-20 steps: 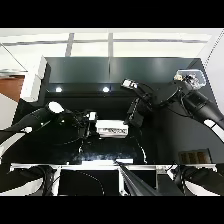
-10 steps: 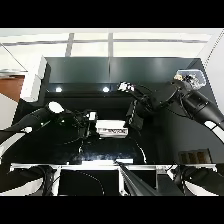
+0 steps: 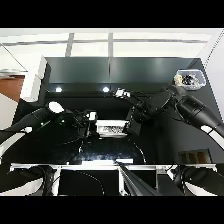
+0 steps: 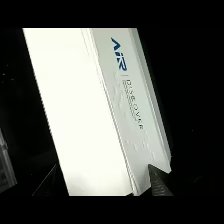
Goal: Fold the box and place the chain.
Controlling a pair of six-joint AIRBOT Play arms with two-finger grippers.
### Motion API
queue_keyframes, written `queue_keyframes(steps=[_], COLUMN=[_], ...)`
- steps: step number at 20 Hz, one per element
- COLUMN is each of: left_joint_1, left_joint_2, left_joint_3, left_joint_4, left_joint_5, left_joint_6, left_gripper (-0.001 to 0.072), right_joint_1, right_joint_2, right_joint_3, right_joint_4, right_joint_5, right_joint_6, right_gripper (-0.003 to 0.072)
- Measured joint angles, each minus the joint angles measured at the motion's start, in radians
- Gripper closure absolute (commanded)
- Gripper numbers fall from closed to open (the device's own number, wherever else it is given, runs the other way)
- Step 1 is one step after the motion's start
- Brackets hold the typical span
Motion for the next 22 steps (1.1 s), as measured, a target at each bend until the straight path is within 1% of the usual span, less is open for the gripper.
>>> queue_keyframes(steps=[4, 8, 10, 12, 14, 16, 19, 22], left_joint_1=[0.000, 0.000, 0.000, 0.000, 0.000, 0.000, 0.000, 0.000], left_joint_2=[0.000, 0.000, 0.000, 0.000, 0.000, 0.000, 0.000, 0.000], left_joint_3=[0.000, 0.000, 0.000, 0.000, 0.000, 0.000, 0.000, 0.000], left_joint_4=[0.000, 0.000, 0.000, 0.000, 0.000, 0.000, 0.000, 0.000], left_joint_5=[0.000, 0.000, 0.000, 0.000, 0.000, 0.000, 0.000, 0.000], left_joint_6=[0.000, -0.001, -0.001, -0.001, -0.001, -0.001, -0.001, -0.001], left_gripper=[0.0313, 0.0313, 0.0313, 0.0313, 0.0313, 0.0313, 0.0313, 0.0313], right_joint_1=[0.010, 0.003, -0.032, -0.090, -0.136, -0.151, -0.132, -0.101], right_joint_2=[-0.004, 0.023, 0.046, 0.057, 0.051, 0.032, 0.003, -0.009], right_joint_3=[0.008, 0.089, 0.134, 0.151, 0.127, 0.080, 0.012, -0.021], right_joint_4=[-0.016, -0.016, -0.011, 0.022, 0.065, 0.104, 0.138, 0.150], right_joint_5=[0.028, -0.018, -0.029, -0.027, -0.010, 0.005, 0.027, 0.042], right_joint_6=[0.011, 0.069, 0.112, 0.150, 0.169, 0.171, 0.126, 0.059], right_gripper=[-0.0011, -0.0010, -0.0010, -0.0010, -0.0010, -0.0010, -0.0011, -0.0012])
